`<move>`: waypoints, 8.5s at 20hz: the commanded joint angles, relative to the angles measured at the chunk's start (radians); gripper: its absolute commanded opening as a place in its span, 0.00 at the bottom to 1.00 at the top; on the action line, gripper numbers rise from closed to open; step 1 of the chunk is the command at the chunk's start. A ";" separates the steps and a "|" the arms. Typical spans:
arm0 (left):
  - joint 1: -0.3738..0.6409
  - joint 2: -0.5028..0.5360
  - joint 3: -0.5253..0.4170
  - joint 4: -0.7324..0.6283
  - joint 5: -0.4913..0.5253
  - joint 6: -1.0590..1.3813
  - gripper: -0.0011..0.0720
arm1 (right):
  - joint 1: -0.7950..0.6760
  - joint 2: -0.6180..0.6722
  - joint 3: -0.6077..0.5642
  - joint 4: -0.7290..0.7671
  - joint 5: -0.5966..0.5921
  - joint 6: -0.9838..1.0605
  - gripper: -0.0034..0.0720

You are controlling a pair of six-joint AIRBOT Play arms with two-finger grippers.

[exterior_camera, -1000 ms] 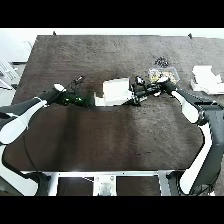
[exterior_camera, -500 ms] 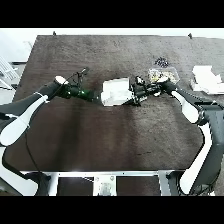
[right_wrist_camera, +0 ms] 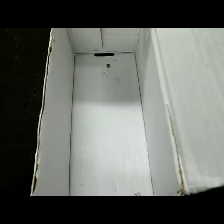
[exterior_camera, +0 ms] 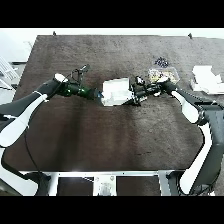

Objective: Fold the box and place the chain.

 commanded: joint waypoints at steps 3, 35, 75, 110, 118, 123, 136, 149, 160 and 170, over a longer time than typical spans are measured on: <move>-0.040 0.000 0.001 -0.007 -0.004 0.000 0.43 | 0.000 0.000 0.000 0.000 0.000 0.000 0.87; -0.126 0.001 0.006 0.108 0.162 -0.493 0.43 | 0.000 0.000 0.000 0.000 0.000 0.000 0.88; -0.255 -0.086 0.354 0.709 -0.126 -1.143 0.43 | 0.000 0.000 0.000 0.000 0.000 0.000 0.87; -0.290 -0.313 0.715 0.892 -0.415 -1.284 0.43 | 0.000 0.000 0.000 0.000 0.000 0.000 0.87; -0.295 -0.346 0.741 0.918 -0.448 -1.291 0.43 | 0.000 0.000 0.000 0.000 0.000 0.000 0.87; -0.295 -0.352 0.741 0.917 -0.452 -1.291 0.43 | 0.000 0.000 0.000 0.000 0.000 0.000 0.87; -0.313 -0.362 0.741 0.925 -0.424 -1.290 0.37 | 0.000 0.000 0.000 0.000 0.000 0.000 0.87; -0.315 -0.362 0.741 0.926 -0.439 -1.263 0.51 | 0.000 0.000 0.000 0.000 0.000 0.000 0.87; -0.314 -0.255 0.748 0.936 -0.516 -1.154 0.88 | 0.000 0.000 0.000 0.000 0.000 0.000 0.87; -0.213 -0.102 0.745 0.792 -0.575 -0.332 0.88 | 0.000 0.000 0.000 0.000 0.000 0.000 0.87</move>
